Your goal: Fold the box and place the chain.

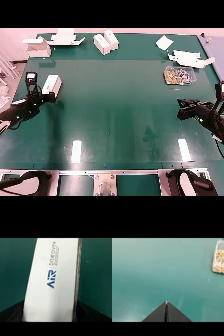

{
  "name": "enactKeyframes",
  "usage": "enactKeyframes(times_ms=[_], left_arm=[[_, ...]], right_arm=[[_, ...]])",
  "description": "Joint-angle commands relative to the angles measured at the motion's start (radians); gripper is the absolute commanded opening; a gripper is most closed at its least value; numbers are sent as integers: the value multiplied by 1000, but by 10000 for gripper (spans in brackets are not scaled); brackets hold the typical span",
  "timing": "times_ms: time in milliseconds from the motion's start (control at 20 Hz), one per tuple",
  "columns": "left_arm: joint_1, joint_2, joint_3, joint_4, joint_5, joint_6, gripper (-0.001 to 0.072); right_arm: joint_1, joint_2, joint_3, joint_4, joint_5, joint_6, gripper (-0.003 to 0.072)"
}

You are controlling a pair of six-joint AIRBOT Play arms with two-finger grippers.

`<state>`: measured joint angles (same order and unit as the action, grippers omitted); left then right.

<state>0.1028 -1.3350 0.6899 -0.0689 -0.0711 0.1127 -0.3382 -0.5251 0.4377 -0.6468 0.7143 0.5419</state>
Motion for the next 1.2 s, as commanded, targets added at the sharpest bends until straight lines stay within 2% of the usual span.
enactKeyframes(times_ms=[0,100,150,200,250,300,400,450,500,600,650,900,1150], left_arm=[[0,48,-7,-6,-36,-34,720],[0,85,-10,-6,-53,-35,720],[0,97,-10,-6,-53,-37,720],[0,111,-11,-6,-53,-37,720],[0,129,-18,-6,-56,-39,720],[0,156,-32,-6,-61,-60,720],[0,240,-74,-2,-86,-89,720],[0,291,-97,-2,-107,-90,711],[0,345,-118,3,-137,-89,569],[0,450,-146,42,-218,-88,127],[0,496,-155,71,-260,-86,19],[0,715,-225,89,-284,-97,16],[0,985,-415,88,-282,-105,16]], right_arm=[[0,1,0,8,0,0,8],[0,1,0,8,0,0,9],[0,1,0,8,0,0,41],[0,2,0,8,0,0,122],[0,2,0,8,1,0,134],[0,2,1,8,1,0,119],[0,7,3,8,0,0,10],[0,19,3,11,0,0,9],[0,34,3,18,0,0,9],[0,73,3,18,0,0,9],[0,98,3,18,0,0,8],[-1,207,0,15,-16,54,7],[-1,320,-70,15,-30,79,5]])
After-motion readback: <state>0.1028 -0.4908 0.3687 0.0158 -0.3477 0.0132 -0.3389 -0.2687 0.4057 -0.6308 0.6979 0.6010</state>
